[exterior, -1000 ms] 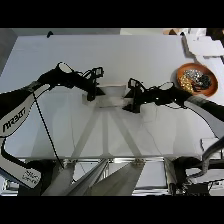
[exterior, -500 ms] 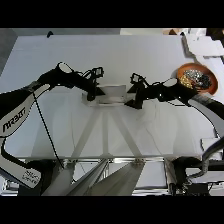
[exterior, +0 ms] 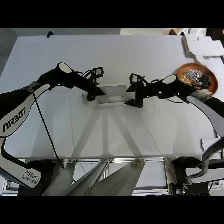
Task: Fold the box and place the chain.
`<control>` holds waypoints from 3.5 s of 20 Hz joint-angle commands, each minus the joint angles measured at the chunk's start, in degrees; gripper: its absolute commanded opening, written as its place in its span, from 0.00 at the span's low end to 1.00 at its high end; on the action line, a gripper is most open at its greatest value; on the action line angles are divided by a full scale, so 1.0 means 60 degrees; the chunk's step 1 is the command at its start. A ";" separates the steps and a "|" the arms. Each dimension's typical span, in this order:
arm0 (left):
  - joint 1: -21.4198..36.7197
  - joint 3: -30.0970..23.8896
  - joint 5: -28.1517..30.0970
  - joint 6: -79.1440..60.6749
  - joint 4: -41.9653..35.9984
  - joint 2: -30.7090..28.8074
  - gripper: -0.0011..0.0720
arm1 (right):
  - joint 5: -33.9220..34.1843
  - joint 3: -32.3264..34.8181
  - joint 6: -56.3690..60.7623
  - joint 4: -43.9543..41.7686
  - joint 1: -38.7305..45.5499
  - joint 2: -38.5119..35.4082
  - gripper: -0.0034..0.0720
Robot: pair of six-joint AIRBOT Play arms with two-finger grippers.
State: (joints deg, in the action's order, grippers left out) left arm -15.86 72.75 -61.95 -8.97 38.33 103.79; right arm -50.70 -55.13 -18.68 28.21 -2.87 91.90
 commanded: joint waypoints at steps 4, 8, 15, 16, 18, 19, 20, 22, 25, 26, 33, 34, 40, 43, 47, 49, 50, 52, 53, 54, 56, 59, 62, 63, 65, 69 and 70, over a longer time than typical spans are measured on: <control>0.0007 -0.0004 0.0000 -0.0004 0.0004 0.0000 0.03 | -0.0579 -0.0685 0.0280 0.0084 0.0025 0.0499 0.96; 0.0007 -0.0004 0.0000 -0.0004 0.0004 0.0000 0.03 | -0.0943 -0.0776 0.0175 0.0222 0.0022 0.0750 0.96; 0.0007 -0.0004 0.0000 -0.0004 0.0004 0.0000 0.03 | -0.0896 -0.0776 0.0025 0.0222 -0.0018 0.0911 0.96; 0.0007 -0.0004 0.0000 -0.0004 0.0000 0.0000 0.03 | -0.0820 -0.0776 0.0025 0.0222 -0.0117 0.0929 0.96; 0.0007 -0.0004 0.0000 -0.0004 0.0000 0.0000 0.03 | -0.0579 -0.0776 0.0029 0.0208 -0.0386 0.0936 0.96; 0.0007 -0.0004 0.0000 -0.0004 0.0004 0.0000 0.03 | -0.0484 -0.0772 0.0025 0.0208 -0.0514 0.0936 0.96; 0.0007 -0.0004 0.0000 -0.0004 0.0004 0.0000 0.03 | -0.0426 -0.0772 0.0029 0.0215 -0.0594 0.0940 0.96; 0.0007 -0.0004 0.0000 -0.0004 0.0004 0.0000 0.03 | -0.0404 -0.0772 0.0044 0.0215 -0.0630 0.1031 0.96; 0.0007 -0.0004 0.0000 -0.0004 0.0000 0.0000 0.03 | -0.0423 -0.0772 0.0291 0.0266 -0.0630 0.1304 0.96; 0.0007 -0.0004 0.0000 -0.0004 0.0000 0.0000 0.03 | -0.0415 -0.0772 0.0284 0.0270 -0.0630 0.1300 0.96; 0.0007 -0.0004 0.0000 -0.0004 0.0000 0.0000 0.03 | -0.0397 -0.0772 0.0288 0.0259 -0.0630 0.1300 0.96; 0.0007 -0.0004 0.0000 -0.0004 0.0004 0.0000 0.03 | -0.0397 -0.0772 0.0284 0.0259 -0.0630 0.1300 0.96; 0.0007 -0.0004 0.0000 -0.0004 0.0000 0.0000 0.03 | -0.0444 -0.0772 0.0288 0.0251 -0.0630 0.1293 0.96; 0.0007 -0.0004 0.0000 -0.0004 0.0000 0.0000 0.03 | -0.0433 -0.0772 0.0284 0.0251 -0.0630 0.1293 0.93; 0.0007 -0.0004 0.0000 -0.0004 0.0000 0.0000 0.03 | -0.0397 -0.0772 0.0284 0.0259 -0.0630 0.1293 0.72; 0.0007 -0.0004 0.0000 -0.0004 0.0000 0.0000 0.03 | -0.0364 -0.0772 0.0284 0.0259 -0.0630 0.1293 0.72; 0.0007 -0.0004 0.0000 -0.0004 0.0004 0.0000 0.03 | -0.0364 -0.0772 0.0284 0.0259 -0.0630 0.1293 0.72; 0.0007 -0.0004 0.0000 -0.0004 0.0000 0.0000 0.03 | -0.0368 -0.0772 0.0284 0.0259 -0.0630 0.1293 0.73; 0.0007 -0.0004 0.0000 -0.0004 0.0004 0.0000 0.03 | -0.0372 -0.0772 0.0284 0.0259 -0.0630 0.1293 0.73; 0.0007 -0.0004 0.0000 -0.0004 0.0000 0.0000 0.03 | -0.0372 -0.0772 0.0284 0.0259 -0.0630 0.1293 0.73; 0.0007 -0.0004 0.0000 -0.0004 0.0000 0.0000 0.03 | -0.0372 -0.0772 0.0284 0.0259 -0.0630 0.1293 0.73; 0.0007 -0.0004 0.0000 -0.0004 0.0004 0.0000 0.03 | -0.0372 -0.0772 0.0284 0.0259 -0.0630 0.1293 0.73; 0.0007 -0.0004 0.0000 -0.0004 0.0004 0.0000 0.03 | -0.0372 -0.0772 0.0284 0.0259 -0.0630 0.1293 0.73; 0.0007 -0.0004 0.0000 -0.0004 0.0004 0.0000 0.03 | -0.0372 -0.0772 0.0288 0.0259 -0.0630 0.1293 0.73; 0.0007 -0.0004 0.0000 -0.0004 0.0004 0.0000 0.03 | -0.0372 -0.0772 0.0284 0.0259 -0.0630 0.1293 0.73; 0.0007 -0.0004 -0.0004 -0.0004 0.0000 0.0000 0.03 | -0.0372 -0.0772 0.0284 0.0259 -0.0630 0.1293 0.73; 0.0007 -0.0004 -0.0004 -0.0004 0.0000 0.0000 0.03 | -0.0372 -0.0772 0.0284 0.0259 -0.0630 0.1293 0.73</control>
State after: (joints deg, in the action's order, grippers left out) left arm -15.88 72.73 -61.98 -8.99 38.33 103.79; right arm -52.93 -59.79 -16.97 29.78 -6.61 99.68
